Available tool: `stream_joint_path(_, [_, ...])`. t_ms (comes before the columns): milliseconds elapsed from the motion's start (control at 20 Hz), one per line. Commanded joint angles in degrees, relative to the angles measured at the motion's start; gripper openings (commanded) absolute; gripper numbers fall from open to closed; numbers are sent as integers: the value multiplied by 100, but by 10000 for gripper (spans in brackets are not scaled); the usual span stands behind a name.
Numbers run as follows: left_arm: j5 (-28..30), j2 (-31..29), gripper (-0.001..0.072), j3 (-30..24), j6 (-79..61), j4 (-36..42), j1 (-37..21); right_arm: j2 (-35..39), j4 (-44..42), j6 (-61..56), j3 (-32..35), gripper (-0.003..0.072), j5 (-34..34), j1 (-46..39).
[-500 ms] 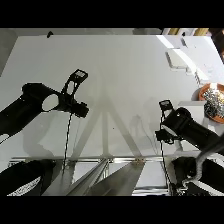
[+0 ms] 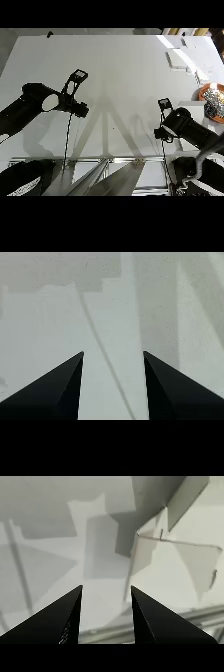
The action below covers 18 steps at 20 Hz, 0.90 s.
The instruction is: Fold the box and place the chain.
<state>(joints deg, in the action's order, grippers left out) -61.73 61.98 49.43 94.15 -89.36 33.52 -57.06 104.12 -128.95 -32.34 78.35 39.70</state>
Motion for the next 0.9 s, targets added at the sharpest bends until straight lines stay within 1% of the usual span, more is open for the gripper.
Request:
stream_joint_path(0, [2, 0, 414, -2, -2, -2, -4, -2, 90, 83, 2, 338, -417, -2])
stream_joint_path(50, [0, 0, 414, -2, -2, -2, -4, -2, 205, 103, 0, 338, -553, -2])
stream_joint_path(100, [0, 0, 414, -2, -2, -2, -4, -4, 505, 367, -17, 336, -656, -13])
stream_joint_path(150, [2, 0, 414, -2, -2, -2, -4, -11, 852, 570, -131, 333, -404, -164])
stream_joint_path(200, [0, 0, 414, -2, -2, -2, -4, -9, 1093, 984, -345, 165, 55, -546])
stream_joint_path(250, [2, 0, 414, -2, -2, 0, -4, -7, 1318, 1473, -599, 37, 431, -1126])
stream_joint_path(300, [2, 0, 414, -2, 0, 0, -4, -4, 1473, 1967, -848, 17, 634, -1786])
stream_joint_path(350, [0, 0, 414, -2, -2, -2, -4, -2, 1554, 2490, -1115, 19, 654, -2592])
stream_joint_path(450, [2, 0, 414, -2, -2, 0, -4, -2, 1792, 3364, -1478, 19, 380, -4100])
stream_joint_path(500, [0, 0, 414, -2, -2, -2, -4, -2, 1880, 3884, -1580, 19, 190, -4885])
stream_joint_path(550, [0, 0, 414, 0, -2, -2, -4, -4, 1871, 4350, -1606, 19, 146, -5556])
stream_joint_path(600, [0, 0, 414, -2, -2, -2, -4, -11, 1735, 4446, -1606, 19, 83, -6229])
stream_joint_path(650, [0, 0, 414, -2, -2, -2, -4, -13, 1458, 4367, -1606, 20, -243, -6826])
stream_joint_path(700, [0, 0, 414, -2, -2, -2, -4, -17, 1150, 4378, -1604, 70, -483, -7300])
stream_joint_path(750, [0, 0, 414, 0, -2, -2, -4, -48, 782, 4605, -1606, 240, -708, -7705])
stream_joint_path(850, [0, 0, 414, -2, -2, -2, -4, -225, 28, 5541, -1606, 480, -988, -8181])
